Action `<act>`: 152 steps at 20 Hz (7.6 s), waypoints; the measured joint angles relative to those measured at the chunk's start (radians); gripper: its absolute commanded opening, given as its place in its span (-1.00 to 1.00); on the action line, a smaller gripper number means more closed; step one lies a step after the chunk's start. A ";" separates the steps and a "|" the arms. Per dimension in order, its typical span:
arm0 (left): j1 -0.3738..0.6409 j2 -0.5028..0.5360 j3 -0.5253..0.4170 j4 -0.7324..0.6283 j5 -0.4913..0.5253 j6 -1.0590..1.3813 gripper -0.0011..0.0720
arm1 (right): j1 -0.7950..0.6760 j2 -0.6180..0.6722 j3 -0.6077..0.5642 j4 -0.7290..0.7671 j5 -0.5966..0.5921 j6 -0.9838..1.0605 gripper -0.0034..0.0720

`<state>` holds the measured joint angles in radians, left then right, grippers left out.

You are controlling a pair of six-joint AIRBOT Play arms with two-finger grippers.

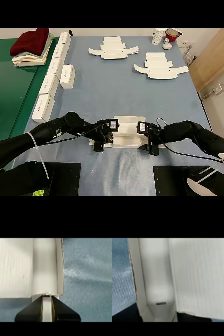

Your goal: Fold the box.

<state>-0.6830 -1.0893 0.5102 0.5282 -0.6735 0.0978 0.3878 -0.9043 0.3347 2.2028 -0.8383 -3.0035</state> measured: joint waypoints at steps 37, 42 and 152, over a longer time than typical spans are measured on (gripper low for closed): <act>0.426 0.359 0.036 0.695 -0.397 -1.449 -0.93 | 0.000 0.000 0.000 0.000 0.000 0.000 0.32; 0.484 0.335 -0.068 0.501 -0.367 -1.454 -0.94 | 0.000 0.000 0.000 0.000 0.000 0.000 0.32; -0.433 -0.382 0.607 1.003 -0.519 -2.648 -0.93 | 0.000 0.000 0.000 0.000 0.000 0.000 0.32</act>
<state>-1.1160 -1.4712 1.1172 1.5311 -1.1923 -2.5500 0.3882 -0.9043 0.3347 2.2028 -0.8387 -3.0032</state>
